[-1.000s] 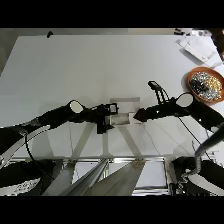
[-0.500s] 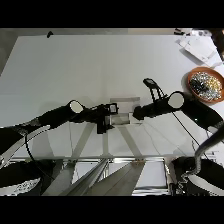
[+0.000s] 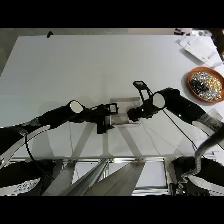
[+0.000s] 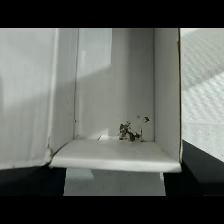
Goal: Fold the box and place the chain.
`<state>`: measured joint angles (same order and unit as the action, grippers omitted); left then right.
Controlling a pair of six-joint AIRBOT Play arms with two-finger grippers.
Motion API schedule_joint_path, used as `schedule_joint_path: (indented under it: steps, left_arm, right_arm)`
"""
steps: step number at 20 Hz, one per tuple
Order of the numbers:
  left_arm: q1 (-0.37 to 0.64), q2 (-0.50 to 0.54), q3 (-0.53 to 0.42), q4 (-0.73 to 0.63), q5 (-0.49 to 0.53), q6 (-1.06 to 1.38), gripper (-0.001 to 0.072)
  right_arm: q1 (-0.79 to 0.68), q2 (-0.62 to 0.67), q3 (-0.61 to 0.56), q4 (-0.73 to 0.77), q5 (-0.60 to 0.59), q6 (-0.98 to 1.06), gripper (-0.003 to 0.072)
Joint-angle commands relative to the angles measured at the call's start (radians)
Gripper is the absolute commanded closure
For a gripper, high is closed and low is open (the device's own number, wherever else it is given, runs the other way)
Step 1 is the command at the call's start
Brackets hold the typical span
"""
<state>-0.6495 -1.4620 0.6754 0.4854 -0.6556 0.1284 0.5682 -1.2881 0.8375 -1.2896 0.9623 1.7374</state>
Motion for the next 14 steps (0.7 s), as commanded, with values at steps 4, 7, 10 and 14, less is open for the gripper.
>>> schedule_joint_path:
  steps: [4,7,10,14]
  left_arm:
    - [0.000,0.000,0.000,0.001,0.000,0.002,0.0395]
    - [0.000,0.000,0.000,0.001,0.000,0.002,0.0395]
    - [0.000,0.000,0.000,0.001,0.000,0.002,0.0395]
    - [0.000,0.000,0.000,0.001,0.000,0.002,0.0395]
  right_arm:
    - [0.025,-0.053,0.029,-0.144,0.072,0.140,0.0255]
    - [0.028,-0.064,0.029,-0.150,0.063,0.150,0.0258]
    - [0.029,-0.075,0.029,-0.143,0.049,0.151,0.0287]
    - [0.029,-0.084,0.029,-0.139,0.044,0.151,0.0293]
